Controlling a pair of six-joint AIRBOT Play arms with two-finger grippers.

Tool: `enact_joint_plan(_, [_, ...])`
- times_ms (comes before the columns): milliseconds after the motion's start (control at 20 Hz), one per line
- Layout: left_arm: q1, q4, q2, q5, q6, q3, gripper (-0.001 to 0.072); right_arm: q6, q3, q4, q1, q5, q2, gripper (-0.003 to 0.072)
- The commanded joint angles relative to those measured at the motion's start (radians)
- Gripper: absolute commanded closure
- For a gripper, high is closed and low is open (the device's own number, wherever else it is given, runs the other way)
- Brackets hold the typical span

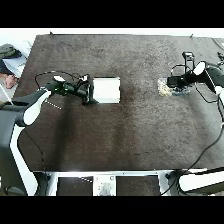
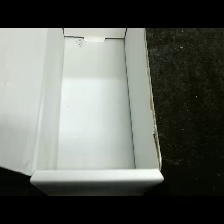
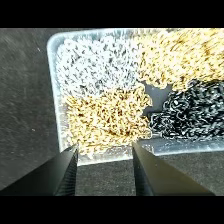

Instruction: Fold the box and place the chain.

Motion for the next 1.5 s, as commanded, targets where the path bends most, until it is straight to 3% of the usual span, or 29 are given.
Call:
enact_joint_plan(0, [0.001,0.0,0.001,0.001,0.0,0.0,0.0303,-0.051,0.085,0.024,0.005,0.105,-0.09,0.0317])
enact_joint_plan(300, [0.001,0.0,0.0,0.001,0.0,0.0,0.0303,-0.092,0.146,0.048,0.01,0.192,-0.162,0.0318])
enact_joint_plan(400, [0.001,0.0,0.001,0.002,0.0,0.0,0.0303,-0.092,0.148,0.05,0.012,0.201,-0.171,0.0454])
enact_joint_plan(650, [0.001,0.0,0.0,0.002,0.0,0.0,0.0303,-0.096,0.148,0.045,0.014,0.222,-0.174,0.046])
enact_joint_plan(800, [0.001,0.0,0.0,0.002,0.0,0.0,0.0303,-0.096,0.148,0.046,0.014,0.219,-0.174,0.0636])
enact_joint_plan(900, [0.001,0.0,0.0,0.002,0.0,0.0,0.0303,-0.096,0.148,0.046,0.014,0.218,-0.171,0.0641])
enact_joint_plan(950, [0.001,0.0,0.001,0.002,0.0,0.0,0.0303,-0.096,0.149,0.05,0.014,0.217,-0.168,0.0695])
enact_joint_plan(1200, [0.001,0.0,0.001,0.002,0.0,0.0,0.0303,-0.096,0.15,0.054,0.014,0.221,-0.075,0.0697])
enact_joint_plan(1450, [0.001,0.0,0.001,0.002,0.0,0.0,0.0303,-0.112,0.15,0.148,0.014,0.243,0.151,0.0698])
